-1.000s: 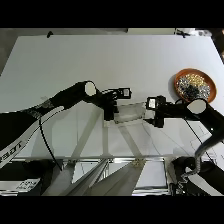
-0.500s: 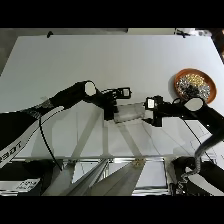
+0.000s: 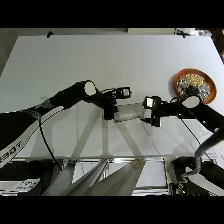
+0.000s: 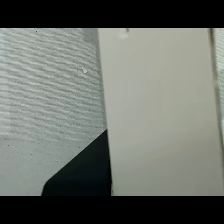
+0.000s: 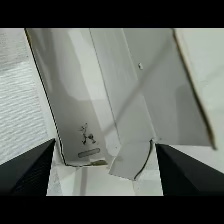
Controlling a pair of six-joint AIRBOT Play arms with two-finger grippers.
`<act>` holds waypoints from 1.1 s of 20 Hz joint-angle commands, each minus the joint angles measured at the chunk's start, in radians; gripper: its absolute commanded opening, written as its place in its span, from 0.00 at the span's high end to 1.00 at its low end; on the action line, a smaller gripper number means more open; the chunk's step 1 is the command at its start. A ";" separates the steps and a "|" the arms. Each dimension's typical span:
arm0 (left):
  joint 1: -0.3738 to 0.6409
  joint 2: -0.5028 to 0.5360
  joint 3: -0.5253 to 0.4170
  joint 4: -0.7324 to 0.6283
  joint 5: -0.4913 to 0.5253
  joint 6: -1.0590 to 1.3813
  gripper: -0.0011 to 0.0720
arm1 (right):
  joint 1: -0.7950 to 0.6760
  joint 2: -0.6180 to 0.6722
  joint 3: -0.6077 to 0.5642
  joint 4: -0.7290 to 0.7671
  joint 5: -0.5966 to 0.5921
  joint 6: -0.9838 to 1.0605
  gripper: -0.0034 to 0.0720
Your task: Fold the box and place the chain.
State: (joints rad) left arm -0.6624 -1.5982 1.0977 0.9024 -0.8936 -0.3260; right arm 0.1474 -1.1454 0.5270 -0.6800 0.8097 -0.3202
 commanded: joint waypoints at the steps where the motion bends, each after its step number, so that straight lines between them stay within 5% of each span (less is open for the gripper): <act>1: 0.000 0.000 0.000 -0.001 -0.001 0.000 0.97 | 0.000 -0.026 0.001 0.006 0.035 -0.011 0.08; 22: 0.000 0.000 0.000 -0.001 -0.001 0.000 0.97 | 0.051 -0.115 0.000 0.006 0.062 0.034 0.23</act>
State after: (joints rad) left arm -0.6621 -1.5978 1.0981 0.9024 -0.8951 -0.3252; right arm 0.1974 -1.2392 0.5278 -0.6880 0.8768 -0.2874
